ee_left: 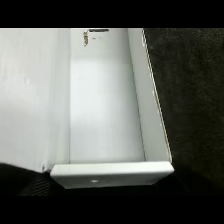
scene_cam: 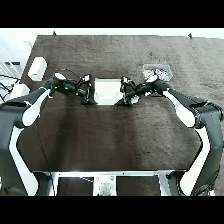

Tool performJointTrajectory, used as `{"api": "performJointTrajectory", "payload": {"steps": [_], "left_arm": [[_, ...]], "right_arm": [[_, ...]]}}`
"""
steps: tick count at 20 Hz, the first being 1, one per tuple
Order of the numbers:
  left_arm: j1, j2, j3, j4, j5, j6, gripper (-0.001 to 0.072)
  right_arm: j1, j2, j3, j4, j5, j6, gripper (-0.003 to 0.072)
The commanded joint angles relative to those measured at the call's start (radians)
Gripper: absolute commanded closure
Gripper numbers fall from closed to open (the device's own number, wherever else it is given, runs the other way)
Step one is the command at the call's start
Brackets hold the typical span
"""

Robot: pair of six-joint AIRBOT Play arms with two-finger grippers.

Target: Fold the box and place the chain.

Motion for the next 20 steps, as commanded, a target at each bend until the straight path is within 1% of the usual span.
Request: {"api": "performJointTrajectory", "payload": {"steps": [1,10,14,16,20], "left_arm": [[-0.003,-0.003,0.0,-0.009,0.006,0.008,-0.0009],[-0.02,-0.003,0.0,0.007,0.008,0.008,-0.0008],[-0.025,-0.003,0.0,0.013,0.034,-0.008,-0.0009],[-0.025,-0.003,0.0,0.034,0.032,-0.028,-0.0008],[-0.025,-0.003,0.0,0.034,0.02,-0.028,-0.0008]], "right_arm": [[0.001,0.0,0.0,-0.001,0.003,-0.001,0.0259],[0.001,0.0,0.0,-0.001,0.003,-0.001,0.0259],[0.001,0.0,0.0,-0.001,0.003,-0.001,0.0259],[0.001,0.0,0.0,-0.001,0.003,-0.001,0.0259],[0.001,0.0,0.0,-0.001,0.003,-0.001,0.0259]]}}
